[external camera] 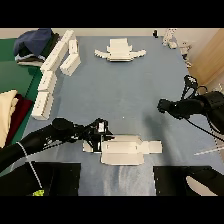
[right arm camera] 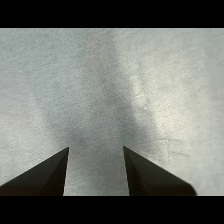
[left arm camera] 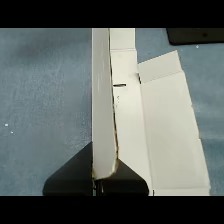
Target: Fold the box.
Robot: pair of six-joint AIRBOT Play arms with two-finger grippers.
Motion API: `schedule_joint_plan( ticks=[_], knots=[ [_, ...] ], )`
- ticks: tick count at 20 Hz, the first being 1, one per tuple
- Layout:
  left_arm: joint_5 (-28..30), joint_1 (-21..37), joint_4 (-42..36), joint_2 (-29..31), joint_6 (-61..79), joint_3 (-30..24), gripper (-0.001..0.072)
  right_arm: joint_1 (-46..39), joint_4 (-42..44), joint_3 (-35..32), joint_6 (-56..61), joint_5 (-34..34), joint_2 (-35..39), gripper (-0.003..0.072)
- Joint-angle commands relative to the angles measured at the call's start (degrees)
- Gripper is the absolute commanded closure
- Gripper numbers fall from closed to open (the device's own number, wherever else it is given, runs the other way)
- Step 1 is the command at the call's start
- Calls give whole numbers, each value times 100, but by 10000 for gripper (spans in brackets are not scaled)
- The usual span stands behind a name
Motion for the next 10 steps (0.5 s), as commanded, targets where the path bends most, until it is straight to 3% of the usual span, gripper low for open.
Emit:
schedule_joint_plan(
  ticks=[1, 10],
  knots=[
    [-74, 0, 33, -13, -11, -4, 696, 4, 20, 4, 0, 0, -2, 140],
    [-70, 0, 35, -13, -420, -4, 696, 4, 142, 4, -24, -66, -2, 141]
  ],
)
